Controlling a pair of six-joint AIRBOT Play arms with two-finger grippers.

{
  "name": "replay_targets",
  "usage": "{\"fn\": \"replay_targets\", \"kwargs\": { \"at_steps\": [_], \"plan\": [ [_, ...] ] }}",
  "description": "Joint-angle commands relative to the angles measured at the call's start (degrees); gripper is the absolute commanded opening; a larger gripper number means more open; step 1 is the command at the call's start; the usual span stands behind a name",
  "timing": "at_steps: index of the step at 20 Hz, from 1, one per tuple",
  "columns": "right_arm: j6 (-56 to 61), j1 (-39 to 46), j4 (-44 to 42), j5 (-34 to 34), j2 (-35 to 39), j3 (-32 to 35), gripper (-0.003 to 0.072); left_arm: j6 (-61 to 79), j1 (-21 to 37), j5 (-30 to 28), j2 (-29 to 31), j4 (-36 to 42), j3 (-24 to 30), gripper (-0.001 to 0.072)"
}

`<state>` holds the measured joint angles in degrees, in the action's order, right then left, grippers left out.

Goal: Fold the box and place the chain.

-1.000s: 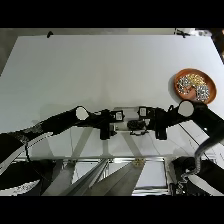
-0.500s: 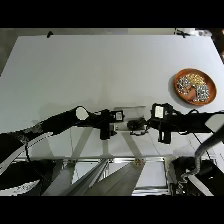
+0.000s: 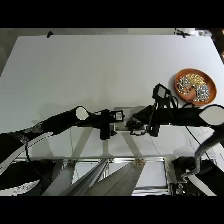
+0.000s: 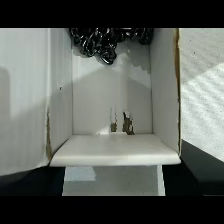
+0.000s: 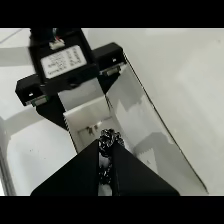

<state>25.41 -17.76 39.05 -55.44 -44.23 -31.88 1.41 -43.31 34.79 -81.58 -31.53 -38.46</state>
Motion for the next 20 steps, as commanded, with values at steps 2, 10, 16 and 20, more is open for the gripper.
{"fn": "replay_targets", "kwargs": {
  "at_steps": [2, 10, 16, 20],
  "plan": [
    [6.69, -1.53, 5.73, -0.04, -11.08, -0.02, 0.0013, 0.02, 0.0, -0.02, 0.0, 0.0, 0.0, 0.0491],
    [11.91, -5.62, 6.21, 3.82, -16.9, -0.02, 0.0319, 0.02, 0.0, -0.02, 0.0, 0.0, 0.0, 0.0491],
    [19.08, -5.62, 20.85, 0.39, -3.23, -0.02, 0.0318, 0.0, 0.0, -0.02, 0.0, 0.0, 0.0, 0.0491],
    [19.45, -5.62, 37.09, -10.21, 5.44, 0.02, 0.0215, 0.0, 0.0, -0.02, 0.0, 0.0, 0.0, 0.0491]
  ]
}}
